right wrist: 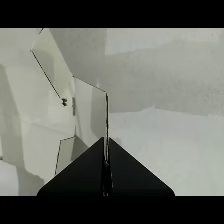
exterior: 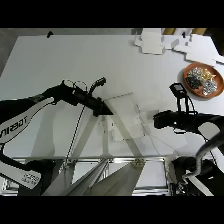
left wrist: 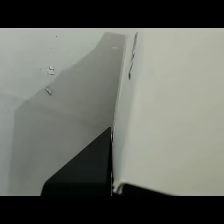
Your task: Fold the box and place the chain.
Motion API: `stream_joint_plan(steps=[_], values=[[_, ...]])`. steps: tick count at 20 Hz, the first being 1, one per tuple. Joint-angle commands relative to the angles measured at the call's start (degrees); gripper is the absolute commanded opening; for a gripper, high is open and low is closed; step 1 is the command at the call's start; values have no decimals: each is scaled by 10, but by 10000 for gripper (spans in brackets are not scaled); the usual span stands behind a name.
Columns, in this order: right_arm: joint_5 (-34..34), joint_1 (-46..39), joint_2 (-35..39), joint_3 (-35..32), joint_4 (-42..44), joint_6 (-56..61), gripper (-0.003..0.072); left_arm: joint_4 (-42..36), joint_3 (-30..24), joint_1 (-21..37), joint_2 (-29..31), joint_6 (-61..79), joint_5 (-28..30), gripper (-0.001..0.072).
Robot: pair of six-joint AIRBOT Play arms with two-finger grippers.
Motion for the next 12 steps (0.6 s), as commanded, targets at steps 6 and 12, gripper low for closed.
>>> stream_joint_plan(steps=[6, 12], values=[[1, 0, 0, 0, 10, 0, 17, 2, 0, 0, 15, 48, 9, 3], [1, 0, 1, 29, 36, -21, 241, 39, 0, -3, 81, 73, 57, 1]])
